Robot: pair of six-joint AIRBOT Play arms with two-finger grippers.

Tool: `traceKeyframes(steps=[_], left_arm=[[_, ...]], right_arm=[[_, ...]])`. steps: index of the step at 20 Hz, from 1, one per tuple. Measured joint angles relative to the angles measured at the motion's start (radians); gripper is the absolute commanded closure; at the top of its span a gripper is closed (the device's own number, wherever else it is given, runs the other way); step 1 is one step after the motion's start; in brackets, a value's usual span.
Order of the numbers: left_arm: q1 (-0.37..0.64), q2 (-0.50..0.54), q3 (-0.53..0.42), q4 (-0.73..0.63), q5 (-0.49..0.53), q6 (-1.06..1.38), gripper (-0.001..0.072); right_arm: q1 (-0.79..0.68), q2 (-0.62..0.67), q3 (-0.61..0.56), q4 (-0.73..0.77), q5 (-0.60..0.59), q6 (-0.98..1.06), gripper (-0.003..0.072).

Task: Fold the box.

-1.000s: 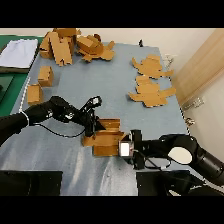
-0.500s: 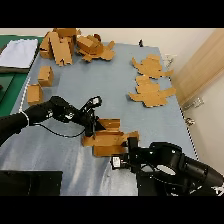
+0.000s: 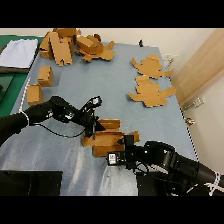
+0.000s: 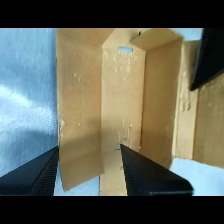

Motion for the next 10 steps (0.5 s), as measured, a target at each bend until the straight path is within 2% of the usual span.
traceKeyframes(steps=[10], left_arm=[[0.0, 0.0, 0.0, 0.0, -0.002, 0.0, 0.07]], right_arm=[[-0.01, 0.032, 0.016, -0.09, 0.008, 0.119, 0.009]])
